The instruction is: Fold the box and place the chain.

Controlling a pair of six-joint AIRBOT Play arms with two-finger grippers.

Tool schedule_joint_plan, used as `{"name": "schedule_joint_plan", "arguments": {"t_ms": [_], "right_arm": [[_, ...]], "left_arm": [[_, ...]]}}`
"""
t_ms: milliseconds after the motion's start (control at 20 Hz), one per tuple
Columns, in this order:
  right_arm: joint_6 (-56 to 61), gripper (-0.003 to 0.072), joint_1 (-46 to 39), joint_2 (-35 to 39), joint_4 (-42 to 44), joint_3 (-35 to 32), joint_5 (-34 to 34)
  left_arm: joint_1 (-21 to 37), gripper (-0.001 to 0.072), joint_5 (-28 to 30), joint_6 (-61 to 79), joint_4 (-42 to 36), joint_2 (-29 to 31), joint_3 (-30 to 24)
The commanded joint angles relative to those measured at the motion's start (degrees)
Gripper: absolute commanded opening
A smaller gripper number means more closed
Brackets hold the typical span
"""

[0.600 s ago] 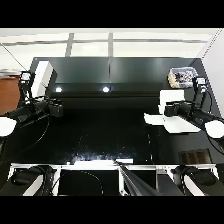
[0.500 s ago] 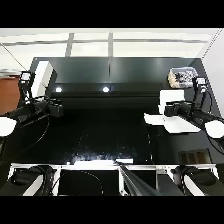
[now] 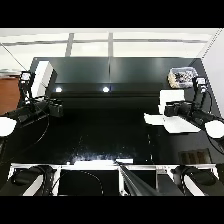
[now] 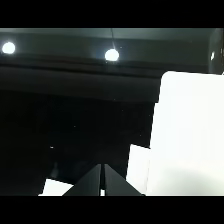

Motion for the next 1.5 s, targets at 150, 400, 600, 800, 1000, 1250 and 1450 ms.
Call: {"name": "schedule_joint_plan", "arguments": {"t_ms": [150,400,600,800,1000,1250,1450], "right_arm": [[0.0,0.0044,0.1,0.1,4.6,0.0,-1.3],[9.6,0.0702,-3.9,0.0,-7.0,0.3,1.9],[21.5,0.0701,-29.4,-3.0,-22.1,4.6,7.5],[17.0,0.0700,-54.6,-14.3,-15.5,12.0,10.2],[-19.5,0.0693,-64.3,-33.4,14.9,24.5,32.6],[-24.6,0.0694,-65.1,-53.8,21.5,38.3,50.9],[-25.2,0.0694,-62.2,-62.1,17.7,44.8,59.5]], "left_arm": [[0.0,0.0030,0.0,0.0,-0.8,0.0,0.0],[0.0,0.0030,4.3,0.0,-2.1,0.0,0.0],[-0.1,0.0481,7.3,0.0,-2.5,-0.1,0.0],[-0.2,0.0711,7.5,-0.4,-5.5,-1.0,0.0],[-0.2,0.0711,7.5,-0.4,-8.0,-3.2,0.0],[-0.3,0.0710,7.5,-0.4,-8.4,-4.8,0.0],[-0.3,0.0710,8.1,-0.4,-8.3,-5.0,0.0]]}}
